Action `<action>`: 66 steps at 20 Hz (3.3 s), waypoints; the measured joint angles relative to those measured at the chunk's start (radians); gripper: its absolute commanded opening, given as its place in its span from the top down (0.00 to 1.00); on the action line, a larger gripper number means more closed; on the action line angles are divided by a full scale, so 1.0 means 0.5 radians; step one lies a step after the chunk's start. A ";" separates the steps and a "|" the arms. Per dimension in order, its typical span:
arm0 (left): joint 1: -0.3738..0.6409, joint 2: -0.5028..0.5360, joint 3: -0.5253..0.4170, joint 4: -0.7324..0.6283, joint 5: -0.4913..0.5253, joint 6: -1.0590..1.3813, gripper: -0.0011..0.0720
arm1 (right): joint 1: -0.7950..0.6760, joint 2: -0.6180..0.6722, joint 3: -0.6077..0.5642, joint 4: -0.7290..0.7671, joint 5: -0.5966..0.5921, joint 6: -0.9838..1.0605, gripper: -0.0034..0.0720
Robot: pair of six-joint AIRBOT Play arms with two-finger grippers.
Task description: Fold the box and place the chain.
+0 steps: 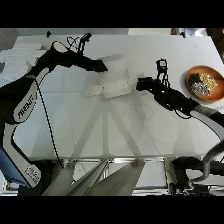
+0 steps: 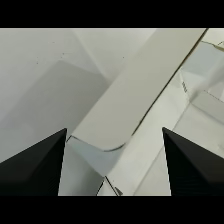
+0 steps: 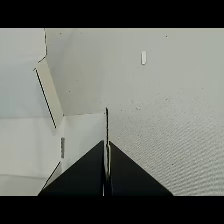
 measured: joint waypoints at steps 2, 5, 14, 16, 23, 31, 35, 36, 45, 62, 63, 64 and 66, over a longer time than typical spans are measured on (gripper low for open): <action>-0.005 0.000 0.001 0.002 -0.058 0.087 0.15 | 0.001 0.000 0.000 0.001 0.000 0.000 0.93; -0.024 0.000 0.001 0.005 -0.140 0.236 0.22 | 0.000 0.000 0.000 0.001 0.000 0.000 0.93; -0.120 0.000 0.001 0.088 -0.259 0.524 0.66 | 0.000 -0.001 0.000 0.001 -0.001 -0.001 0.93; -0.130 0.000 0.001 0.118 -0.261 0.545 0.93 | 0.000 0.000 0.000 0.000 -0.001 -0.001 0.93; -0.138 0.000 0.002 0.146 -0.257 0.613 0.97 | 0.000 0.000 0.000 0.000 -0.001 -0.002 0.93; -0.138 0.000 0.002 0.148 -0.258 0.623 0.97 | 0.001 -0.001 0.000 0.000 -0.001 -0.001 0.93; -0.138 0.000 0.002 0.124 -0.263 0.623 0.97 | 0.000 -0.001 0.000 0.001 0.000 -0.001 0.93; -0.138 0.000 0.002 0.118 -0.264 0.623 0.97 | 0.000 -0.001 0.000 0.001 0.000 -0.001 0.93; -0.138 -0.001 0.002 0.094 -0.280 0.620 0.97 | 0.000 0.000 0.000 0.001 0.001 -0.001 0.93; -0.140 0.095 0.002 0.093 -0.574 0.897 0.98 | 0.000 0.375 -0.001 -0.011 -0.323 -0.309 0.35; -0.143 0.111 0.002 0.092 -0.601 0.953 0.98 | 0.000 0.436 -0.001 -0.011 -0.414 -0.376 0.35; -0.148 0.122 0.002 0.093 -0.620 1.008 0.99 | 0.000 0.494 -0.002 -0.011 -0.502 -0.436 0.35; -0.173 0.133 0.002 0.108 -0.645 1.114 0.99 | 0.000 0.589 -0.002 -0.010 -0.649 -0.515 0.35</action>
